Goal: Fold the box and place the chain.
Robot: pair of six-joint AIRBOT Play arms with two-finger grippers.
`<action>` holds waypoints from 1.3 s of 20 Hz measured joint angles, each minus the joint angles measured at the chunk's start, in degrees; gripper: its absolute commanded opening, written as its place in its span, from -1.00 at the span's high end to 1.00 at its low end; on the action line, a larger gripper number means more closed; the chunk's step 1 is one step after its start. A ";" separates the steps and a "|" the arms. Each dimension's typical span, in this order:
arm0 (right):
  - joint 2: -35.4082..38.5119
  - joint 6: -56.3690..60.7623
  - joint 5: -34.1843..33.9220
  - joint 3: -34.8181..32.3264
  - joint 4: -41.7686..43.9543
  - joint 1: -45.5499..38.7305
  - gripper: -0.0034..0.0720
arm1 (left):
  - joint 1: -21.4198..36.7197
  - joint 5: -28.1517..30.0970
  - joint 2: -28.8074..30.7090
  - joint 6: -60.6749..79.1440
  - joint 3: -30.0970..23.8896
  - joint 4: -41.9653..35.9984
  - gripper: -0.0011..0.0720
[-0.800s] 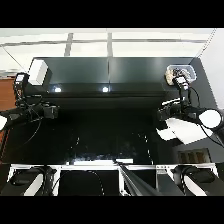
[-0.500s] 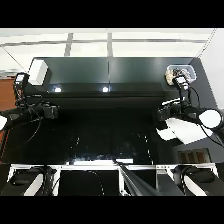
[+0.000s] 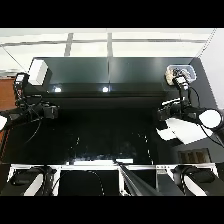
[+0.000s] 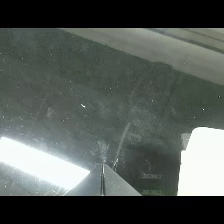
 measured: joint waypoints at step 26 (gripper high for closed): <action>-41.64 -8.24 22.38 33.16 -7.61 -54.21 -0.99 | -0.07 6.40 -7.82 -1.07 -0.04 -7.80 -0.95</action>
